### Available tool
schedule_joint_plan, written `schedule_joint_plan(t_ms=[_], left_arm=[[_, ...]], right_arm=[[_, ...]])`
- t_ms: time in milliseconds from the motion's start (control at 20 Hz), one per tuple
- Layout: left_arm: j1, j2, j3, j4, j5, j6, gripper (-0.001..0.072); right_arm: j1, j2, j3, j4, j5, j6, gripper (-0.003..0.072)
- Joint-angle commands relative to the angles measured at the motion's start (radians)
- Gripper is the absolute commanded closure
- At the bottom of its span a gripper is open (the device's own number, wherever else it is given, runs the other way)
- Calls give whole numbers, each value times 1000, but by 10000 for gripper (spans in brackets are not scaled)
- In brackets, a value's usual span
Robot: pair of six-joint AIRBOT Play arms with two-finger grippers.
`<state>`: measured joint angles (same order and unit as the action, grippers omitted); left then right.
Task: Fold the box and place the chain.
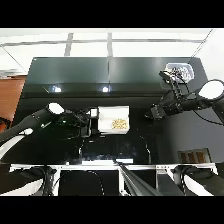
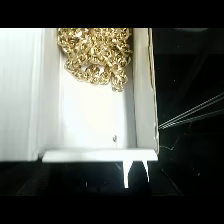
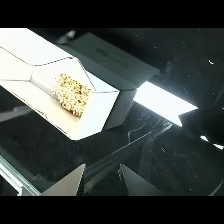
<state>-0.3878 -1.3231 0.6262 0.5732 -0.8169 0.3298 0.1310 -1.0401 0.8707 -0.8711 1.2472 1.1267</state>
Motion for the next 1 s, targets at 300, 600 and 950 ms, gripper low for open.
schedule_joint_plan(t_ms=[300,600,950], left_arm=[[-48,-2,1,-16,58,0,399],[-48,-2,1,-16,58,0,399],[-48,-2,1,-16,58,0,399]], right_arm=[[58,-1,0,6,-230,-6,425],[265,-125,0,134,-712,46,-34],[274,-207,21,84,-359,-404,-34]])
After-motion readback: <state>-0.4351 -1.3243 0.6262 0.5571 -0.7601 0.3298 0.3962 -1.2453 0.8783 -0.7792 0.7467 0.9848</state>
